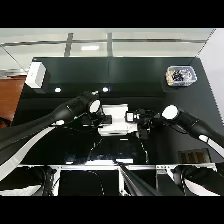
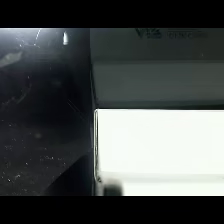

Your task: Fold the box and place the chain.

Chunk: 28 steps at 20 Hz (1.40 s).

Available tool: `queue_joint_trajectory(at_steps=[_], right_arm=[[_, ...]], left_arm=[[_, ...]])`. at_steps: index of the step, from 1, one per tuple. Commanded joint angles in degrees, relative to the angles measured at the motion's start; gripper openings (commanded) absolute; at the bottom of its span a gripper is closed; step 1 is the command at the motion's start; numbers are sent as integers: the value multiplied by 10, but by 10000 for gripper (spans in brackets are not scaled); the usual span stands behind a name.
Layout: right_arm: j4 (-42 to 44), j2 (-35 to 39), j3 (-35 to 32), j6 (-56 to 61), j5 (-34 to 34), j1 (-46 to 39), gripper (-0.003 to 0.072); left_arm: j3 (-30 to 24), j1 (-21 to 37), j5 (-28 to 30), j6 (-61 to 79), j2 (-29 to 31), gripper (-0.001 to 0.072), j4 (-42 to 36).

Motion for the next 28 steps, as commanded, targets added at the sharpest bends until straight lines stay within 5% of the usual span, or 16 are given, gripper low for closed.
queue_joint_trajectory(at_steps=[1,2,3,4,6,15,17,19,20,21,22,24,25,28], right_arm=[[-15,13,0,-1,7,-5,720],[-15,13,0,-10,7,-5,631],[-12,13,0,-16,7,-5,440],[-10,13,0,-17,5,-5,409],[-8,11,0,-16,4,-5,232],[129,-30,0,-16,-48,32,250],[129,-30,0,-16,-53,34,444],[129,-30,0,-11,-54,34,217],[129,-30,0,-4,-57,34,435],[128,-30,0,-2,-57,34,436],[119,-29,0,26,-57,32,153],[95,-22,0,131,-50,22,117],[62,-9,3,228,-34,7,7],[-76,51,48,511,97,-89,15]], left_arm=[[0,0,-2,4,0,28,0],[0,0,-2,4,0,28,0],[0,0,-2,4,0,28,0],[0,0,-2,4,0,28,0],[0,0,-1,4,0,28,0],[0,0,-1,4,0,28,0],[0,0,-1,4,0,28,0],[0,0,-1,4,0,28,0],[0,0,-1,4,0,28,0],[0,0,-1,4,0,28,0],[0,0,-2,4,0,28,0],[0,0,-5,4,0,28,0],[0,0,-7,4,0,29,0],[0,0,-9,4,0,28,0]])
